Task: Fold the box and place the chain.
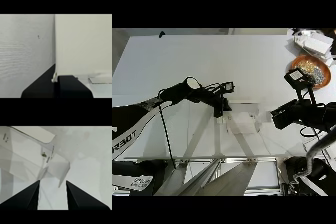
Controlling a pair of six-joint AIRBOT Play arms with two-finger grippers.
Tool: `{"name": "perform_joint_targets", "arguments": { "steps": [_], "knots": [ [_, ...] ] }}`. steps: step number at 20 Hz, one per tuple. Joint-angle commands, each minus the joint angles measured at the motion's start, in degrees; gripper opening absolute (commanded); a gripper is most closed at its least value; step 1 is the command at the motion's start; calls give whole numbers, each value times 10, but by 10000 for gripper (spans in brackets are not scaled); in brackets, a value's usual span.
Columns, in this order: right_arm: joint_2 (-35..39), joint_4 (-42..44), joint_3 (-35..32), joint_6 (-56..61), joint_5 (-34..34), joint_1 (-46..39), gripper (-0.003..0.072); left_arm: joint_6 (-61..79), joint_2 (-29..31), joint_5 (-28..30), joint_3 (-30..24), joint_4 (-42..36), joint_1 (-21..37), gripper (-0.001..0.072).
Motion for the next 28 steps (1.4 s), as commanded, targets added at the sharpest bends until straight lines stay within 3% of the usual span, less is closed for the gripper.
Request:
{"name": "perform_joint_targets", "arguments": {
  "steps": [1,13,18,28],
  "knots": [
    [0,0,0,0,0,0,359,3,-14,-6,1,-16,0,4],
    [0,0,0,0,0,0,359,6,-15,-18,1,46,0,3],
    [0,0,0,0,0,0,359,29,-14,-70,1,46,0,2],
    [0,0,0,0,0,0,359,28,-14,-36,1,44,1,6]
  ]
}}
